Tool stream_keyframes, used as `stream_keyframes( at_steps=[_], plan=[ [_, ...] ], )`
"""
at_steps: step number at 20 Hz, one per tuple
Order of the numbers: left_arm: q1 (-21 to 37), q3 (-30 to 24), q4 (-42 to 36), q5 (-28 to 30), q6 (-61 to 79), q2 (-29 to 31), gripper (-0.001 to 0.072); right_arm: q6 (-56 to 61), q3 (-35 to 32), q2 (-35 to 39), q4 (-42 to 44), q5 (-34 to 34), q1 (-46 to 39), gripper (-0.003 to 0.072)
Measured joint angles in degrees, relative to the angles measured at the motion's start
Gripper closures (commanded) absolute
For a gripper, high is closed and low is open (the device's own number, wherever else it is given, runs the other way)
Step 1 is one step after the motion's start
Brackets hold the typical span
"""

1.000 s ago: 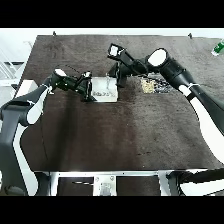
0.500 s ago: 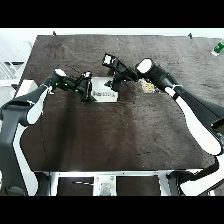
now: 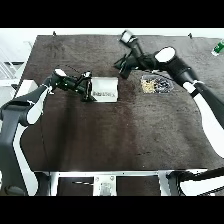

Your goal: Fold the box and place the chain.

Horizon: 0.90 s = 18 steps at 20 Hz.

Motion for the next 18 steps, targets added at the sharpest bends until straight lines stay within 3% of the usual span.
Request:
stream_keyframes(
  at_steps=[4,9,18],
  plan=[
    [0.0,0.0,0.0,0.0,0.0,0.0,0.0200,2.0,0.0,-2.0,8.0,0.9,-4.5,0.0669],
    [0.0,0.0,0.0,0.0,0.0,0.0,0.0199,2.8,0.5,-7.2,11.4,2.9,-5.5,0.0666],
    [0.0,0.0,0.0,0.0,0.0,0.0,0.0200,3.0,3.9,-12.8,4.6,9.4,-1.9,0.0609]
  ],
)
